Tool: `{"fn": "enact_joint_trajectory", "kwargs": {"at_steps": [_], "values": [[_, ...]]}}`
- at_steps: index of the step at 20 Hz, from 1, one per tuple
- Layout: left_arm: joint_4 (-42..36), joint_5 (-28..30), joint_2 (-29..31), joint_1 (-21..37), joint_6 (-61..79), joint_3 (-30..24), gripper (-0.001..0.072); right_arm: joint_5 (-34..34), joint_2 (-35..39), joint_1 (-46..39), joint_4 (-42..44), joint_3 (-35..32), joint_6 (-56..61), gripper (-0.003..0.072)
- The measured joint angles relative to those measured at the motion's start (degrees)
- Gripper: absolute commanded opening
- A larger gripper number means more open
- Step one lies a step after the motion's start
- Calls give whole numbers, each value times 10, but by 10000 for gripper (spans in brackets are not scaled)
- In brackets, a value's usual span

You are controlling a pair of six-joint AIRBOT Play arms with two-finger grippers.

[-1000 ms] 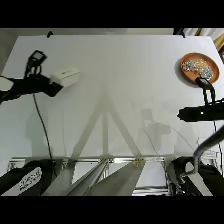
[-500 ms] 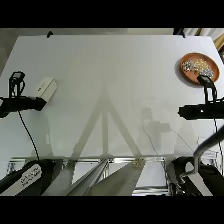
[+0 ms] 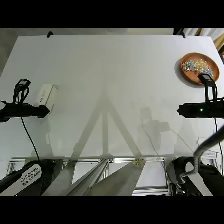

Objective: Fold the box and place the chain.

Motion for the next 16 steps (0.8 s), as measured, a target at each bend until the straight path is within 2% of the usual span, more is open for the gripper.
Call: {"fn": "enact_joint_trajectory", "kwargs": {"at_steps": [4,7,12,16], "values": [[2,-16,12,0,-6,0,694,-1,0,0,4,0,0,19],[3,-15,47,0,-17,0,691,-1,0,0,6,0,0,18],[38,-5,155,0,-23,0,690,0,0,0,6,0,0,18],[-22,-12,245,0,-30,0,687,1,0,0,6,0,0,18]]}}
